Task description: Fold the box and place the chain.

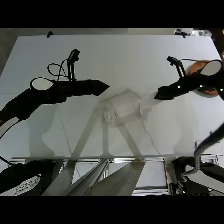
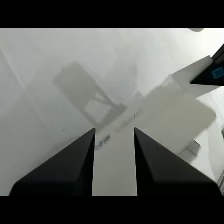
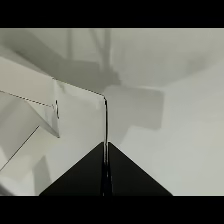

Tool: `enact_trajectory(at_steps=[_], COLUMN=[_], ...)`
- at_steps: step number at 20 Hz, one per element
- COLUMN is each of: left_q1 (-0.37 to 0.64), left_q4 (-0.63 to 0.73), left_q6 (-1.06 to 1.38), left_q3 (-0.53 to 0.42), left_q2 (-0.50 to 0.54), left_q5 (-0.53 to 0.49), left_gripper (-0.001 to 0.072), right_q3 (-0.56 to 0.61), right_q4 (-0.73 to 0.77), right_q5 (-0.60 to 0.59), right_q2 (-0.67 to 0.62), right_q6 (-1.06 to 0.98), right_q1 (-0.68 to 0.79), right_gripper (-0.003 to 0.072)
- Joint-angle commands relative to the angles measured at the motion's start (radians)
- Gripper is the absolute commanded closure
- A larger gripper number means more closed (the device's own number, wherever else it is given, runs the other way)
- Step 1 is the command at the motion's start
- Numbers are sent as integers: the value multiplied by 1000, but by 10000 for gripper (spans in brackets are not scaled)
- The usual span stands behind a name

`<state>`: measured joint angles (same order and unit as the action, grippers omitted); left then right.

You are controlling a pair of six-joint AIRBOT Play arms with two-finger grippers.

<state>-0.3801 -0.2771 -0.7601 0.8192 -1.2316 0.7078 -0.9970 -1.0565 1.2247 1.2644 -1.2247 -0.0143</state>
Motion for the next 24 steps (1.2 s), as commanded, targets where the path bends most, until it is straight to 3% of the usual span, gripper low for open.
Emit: enact_trajectory(at_steps=[1, 4, 7, 11, 14, 19, 24], left_q1=[0, 0, 2, 2, 0, 2, 2], left_q4=[0, 0, -24, -352, -571, -594, -647], left_q6=[0, -11, 1, -31, -56, -55, -51], left_q3=[0, 0, 0, 0, 0, 0, 0], left_q2=[-1, -1, 1, 1, 1, 1, 1], left_q5=[0, 4, 85, 225, 317, 313, 297], left_gripper=[455, 455, 456, 457, 457, 456, 457], right_q3=[1, 24, 83, 138, 142, 144, 164], right_q4=[-185, -252, -223, -232, -231, -231, -225], right_q5=[-79, -39, -44, -138, -142, -173, -281], right_q2=[10, 9, 6, -29, -32, -32, -50], right_q6=[-201, -223, -222, -216, -216, -216, -216], right_q1=[-40, -40, -65, -124, -132, -132, -132], right_gripper=[677, 677, 677, 677, 677, 677, 677])
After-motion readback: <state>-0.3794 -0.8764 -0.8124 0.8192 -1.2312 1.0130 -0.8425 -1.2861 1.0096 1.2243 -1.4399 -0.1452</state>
